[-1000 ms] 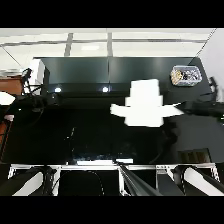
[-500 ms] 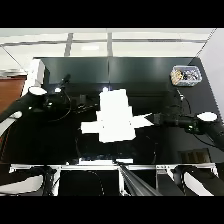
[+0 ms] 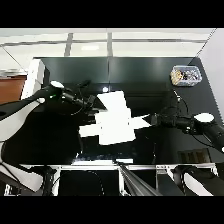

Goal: Fold the box and place the chain.

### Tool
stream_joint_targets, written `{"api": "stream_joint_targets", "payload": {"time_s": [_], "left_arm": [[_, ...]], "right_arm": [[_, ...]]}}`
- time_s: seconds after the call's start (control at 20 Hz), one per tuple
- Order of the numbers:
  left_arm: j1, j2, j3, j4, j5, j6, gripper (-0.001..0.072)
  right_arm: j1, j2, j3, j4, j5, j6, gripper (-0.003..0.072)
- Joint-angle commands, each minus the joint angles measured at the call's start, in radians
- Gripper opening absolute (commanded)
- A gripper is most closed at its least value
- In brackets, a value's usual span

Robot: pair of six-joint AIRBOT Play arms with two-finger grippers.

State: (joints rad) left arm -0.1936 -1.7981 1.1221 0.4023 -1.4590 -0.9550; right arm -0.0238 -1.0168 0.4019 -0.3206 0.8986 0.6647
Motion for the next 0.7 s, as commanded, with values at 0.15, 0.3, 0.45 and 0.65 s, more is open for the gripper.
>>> {"api": "stream_joint_targets", "payload": {"time_s": [0.15,0.3,0.45,0.65], "left_arm": [[-0.077,-0.116,0.19,0.223,-0.203,0.089,0.0645],[-0.076,-0.132,0.228,0.217,-0.175,0.096,0.04],[-0.075,-0.132,0.229,0.217,-0.155,0.106,0.0272],[-0.08,-0.132,0.231,0.21,-0.173,0.161,0.0029]], "right_arm": [[0.002,0.001,0.0,-0.029,-0.001,0.001,0.0013],[0.002,0.001,0.0,-0.05,0.003,0.005,0.0013],[0.002,0.001,0.0,-0.05,0.008,0.005,0.0013],[0.001,0.001,0.001,-0.05,0.005,0.006,0.0111]]}}
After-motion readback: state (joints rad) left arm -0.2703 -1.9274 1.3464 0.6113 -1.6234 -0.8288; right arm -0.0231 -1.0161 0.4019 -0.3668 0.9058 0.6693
